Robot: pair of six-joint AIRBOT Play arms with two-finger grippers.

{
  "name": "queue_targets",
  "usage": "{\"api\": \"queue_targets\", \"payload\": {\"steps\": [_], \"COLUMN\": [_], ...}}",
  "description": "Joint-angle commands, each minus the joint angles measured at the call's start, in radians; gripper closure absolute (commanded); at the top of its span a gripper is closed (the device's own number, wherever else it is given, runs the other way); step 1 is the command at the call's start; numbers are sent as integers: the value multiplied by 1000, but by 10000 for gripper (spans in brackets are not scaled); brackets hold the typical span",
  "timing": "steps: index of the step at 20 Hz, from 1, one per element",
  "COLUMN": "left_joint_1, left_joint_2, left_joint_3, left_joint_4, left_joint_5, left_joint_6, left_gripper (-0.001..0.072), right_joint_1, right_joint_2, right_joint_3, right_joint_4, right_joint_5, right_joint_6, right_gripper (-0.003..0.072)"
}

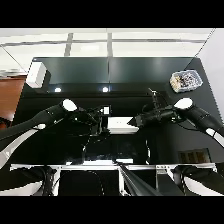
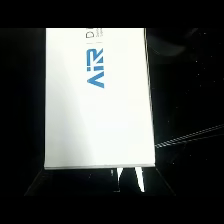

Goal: Fold the box and place the chain.

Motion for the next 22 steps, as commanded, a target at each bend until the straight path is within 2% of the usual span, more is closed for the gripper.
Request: {"api": "queue_targets", "payload": {"steps": [1, 4, 10, 12, 14, 15, 16, 17, 20, 22], "left_joint_1": [0, 0, 0, 0, 2, 5, 9, 14, 19, 11], "left_joint_2": [0, 0, 0, 2, 24, 39, 55, 69, 119, 127], "left_joint_3": [0, 0, 0, 0, 0, 0, 0, 6, 79, 161], "left_joint_4": [0, 0, 0, 1, 20, 36, 56, 86, 238, 254], "left_joint_5": [0, -1, -5, -5, -6, -6, -10, -15, -171, -234], "left_joint_6": [0, 0, 0, 0, -5, -18, -61, -132, -353, -473], "left_gripper": [290, 290, 290, 290, 288, 273, 99, -8, -8, -8], "right_joint_1": [0, -1, -2, -24, -92, -139, -196, -253, -410, -464], "right_joint_2": [-19, -20, -16, 2, 44, 72, 107, 142, 234, 251], "right_joint_3": [-4, -4, -2, 34, 102, 131, 153, 164, 164, 164], "right_joint_4": [-112, -157, -127, -124, -139, -155, -175, -188, -206, -206], "right_joint_5": [-29, -54, -43, 41, 179, 236, 279, 302, 335, 336], "right_joint_6": [64, 101, 89, 76, 77, 77, 77, 78, 82, 82], "right_gripper": [665, 665, 665, 665, 665, 665, 665, 665, 665, 665]}}
